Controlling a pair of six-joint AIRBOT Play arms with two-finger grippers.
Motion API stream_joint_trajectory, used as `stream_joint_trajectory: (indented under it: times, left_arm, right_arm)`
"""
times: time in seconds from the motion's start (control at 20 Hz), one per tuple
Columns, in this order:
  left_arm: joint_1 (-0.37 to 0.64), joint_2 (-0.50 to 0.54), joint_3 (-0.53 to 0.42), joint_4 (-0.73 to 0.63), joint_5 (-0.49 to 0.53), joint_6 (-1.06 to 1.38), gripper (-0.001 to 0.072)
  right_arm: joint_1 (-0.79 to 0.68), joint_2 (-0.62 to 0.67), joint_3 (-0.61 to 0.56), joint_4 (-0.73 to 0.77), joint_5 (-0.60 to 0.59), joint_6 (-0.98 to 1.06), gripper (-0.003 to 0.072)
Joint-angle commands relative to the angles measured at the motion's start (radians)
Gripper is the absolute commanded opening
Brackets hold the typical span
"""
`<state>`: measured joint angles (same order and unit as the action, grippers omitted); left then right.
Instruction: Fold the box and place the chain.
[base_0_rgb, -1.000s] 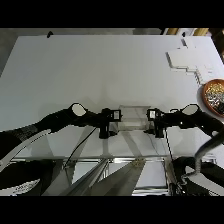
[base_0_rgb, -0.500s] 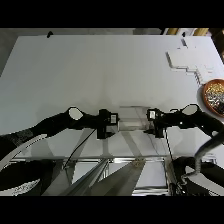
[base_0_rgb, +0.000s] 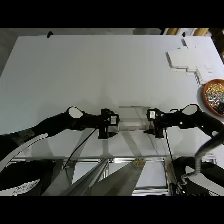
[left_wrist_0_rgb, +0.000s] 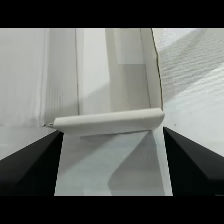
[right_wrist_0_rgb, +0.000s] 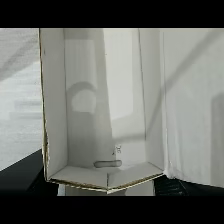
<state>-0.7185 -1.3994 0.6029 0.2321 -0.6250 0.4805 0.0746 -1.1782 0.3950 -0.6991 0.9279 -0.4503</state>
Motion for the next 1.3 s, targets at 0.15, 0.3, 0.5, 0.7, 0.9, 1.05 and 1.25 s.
stream_joint_trajectory:
  times: [0.15, 0.3, 0.5, 0.7, 0.9, 1.05, 1.25]
  left_arm:
    - [-0.019, -0.032, 0.01, -0.042, 0.0, 0.005, 0.0696]
    - [-0.019, -0.032, 0.012, -0.045, 0.0, 0.005, 0.0696]
    - [-0.019, -0.064, 0.064, -0.037, -0.023, -0.077, 0.0695]
    - [-0.019, -0.108, 0.088, -0.006, -0.029, -0.117, 0.0695]
    - [-0.019, -0.114, 0.087, 0.031, -0.031, -0.144, 0.0694]
    - [-0.019, -0.114, 0.087, 0.031, -0.031, -0.143, 0.0692]
    - [-0.019, -0.114, 0.087, 0.032, -0.035, -0.14, 0.0301]
  right_arm:
    - [0.0, 0.0, 0.001, 0.0, 0.0, 0.0, 0.0398]
    - [0.0, 0.0, 0.001, 0.0, 0.0, 0.0, 0.0398]
    - [0.0, 0.0, 0.001, 0.0, 0.0, 0.0, 0.0398]
    - [0.0, 0.0, 0.001, 0.0, 0.0, 0.0, 0.0398]
    - [0.0, 0.0, 0.001, 0.0, 0.0, 0.0, 0.0398]
    - [0.0, 0.0, 0.001, 0.0, 0.0, 0.0, 0.0398]
    - [0.0, 0.0, 0.001, 0.0, 0.0, 0.0, 0.0398]
